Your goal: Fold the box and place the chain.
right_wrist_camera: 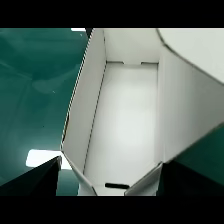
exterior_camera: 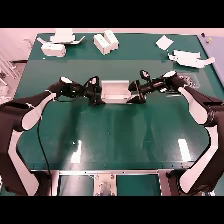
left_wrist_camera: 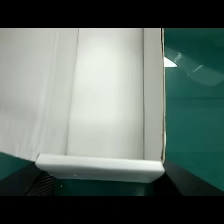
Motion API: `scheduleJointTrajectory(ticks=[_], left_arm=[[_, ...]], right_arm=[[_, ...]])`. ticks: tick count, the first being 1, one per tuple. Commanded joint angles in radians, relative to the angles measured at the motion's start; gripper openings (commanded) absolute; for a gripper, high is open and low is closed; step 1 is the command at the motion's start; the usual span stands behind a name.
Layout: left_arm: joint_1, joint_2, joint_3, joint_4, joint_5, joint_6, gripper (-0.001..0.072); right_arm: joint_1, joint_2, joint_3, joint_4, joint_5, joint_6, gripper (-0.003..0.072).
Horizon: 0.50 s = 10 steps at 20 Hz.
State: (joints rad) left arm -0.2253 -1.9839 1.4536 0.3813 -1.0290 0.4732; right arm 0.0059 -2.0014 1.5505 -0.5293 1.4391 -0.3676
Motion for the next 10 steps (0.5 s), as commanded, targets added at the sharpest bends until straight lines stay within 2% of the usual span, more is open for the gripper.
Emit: scheduleJointTrajectory(ticks=[1,7,10], left_arm=[[0.001,0.0,0.0,0.003,-0.008,0.003,0.0517],[0.0,0.0,0.0,0.003,-0.008,0.003,0.0517],[0.001,0.0,0.0,0.003,-0.008,0.003,0.0517]], right_arm=[[-0.045,0.009,0.013,-0.049,0.002,0.037,0.072],[-0.144,0.082,0.044,-0.048,0.006,0.127,0.072],[-0.145,0.16,0.044,0.017,0.153,0.191,0.0707]])
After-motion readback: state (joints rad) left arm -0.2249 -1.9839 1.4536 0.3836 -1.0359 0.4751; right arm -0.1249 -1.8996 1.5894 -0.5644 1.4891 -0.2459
